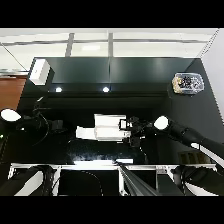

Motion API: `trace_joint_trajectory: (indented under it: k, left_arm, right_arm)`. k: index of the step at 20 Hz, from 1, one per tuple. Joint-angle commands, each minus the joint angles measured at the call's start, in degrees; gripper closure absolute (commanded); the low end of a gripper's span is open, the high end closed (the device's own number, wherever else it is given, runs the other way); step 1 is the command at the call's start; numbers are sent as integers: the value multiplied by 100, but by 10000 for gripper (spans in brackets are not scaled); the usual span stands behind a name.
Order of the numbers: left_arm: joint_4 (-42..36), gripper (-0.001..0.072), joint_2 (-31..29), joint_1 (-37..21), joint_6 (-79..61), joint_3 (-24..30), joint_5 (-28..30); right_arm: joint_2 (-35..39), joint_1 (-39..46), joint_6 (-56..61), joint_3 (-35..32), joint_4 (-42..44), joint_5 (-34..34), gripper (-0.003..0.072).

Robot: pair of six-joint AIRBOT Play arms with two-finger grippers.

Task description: Fold the box and place the chain.

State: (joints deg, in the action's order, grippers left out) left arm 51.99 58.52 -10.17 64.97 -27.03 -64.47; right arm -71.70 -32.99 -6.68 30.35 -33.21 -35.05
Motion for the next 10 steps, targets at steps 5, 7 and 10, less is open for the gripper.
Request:
trace_joint_trajectory:
  k: [5, 7, 10]
  left_arm:
    - [-1080, 682, 1537, 625, 72, 39, -76]
    - [-1502, 682, 1550, 931, -149, 37, 157]
    - [-2039, 679, 1550, 1266, -721, 37, 190]
  right_arm:
    - [0, -4, 2, -2, 2, -2, 504]
    - [0, -4, 2, -2, 4, -2, 504]
    - [0, -4, 2, -2, 2, -2, 505]
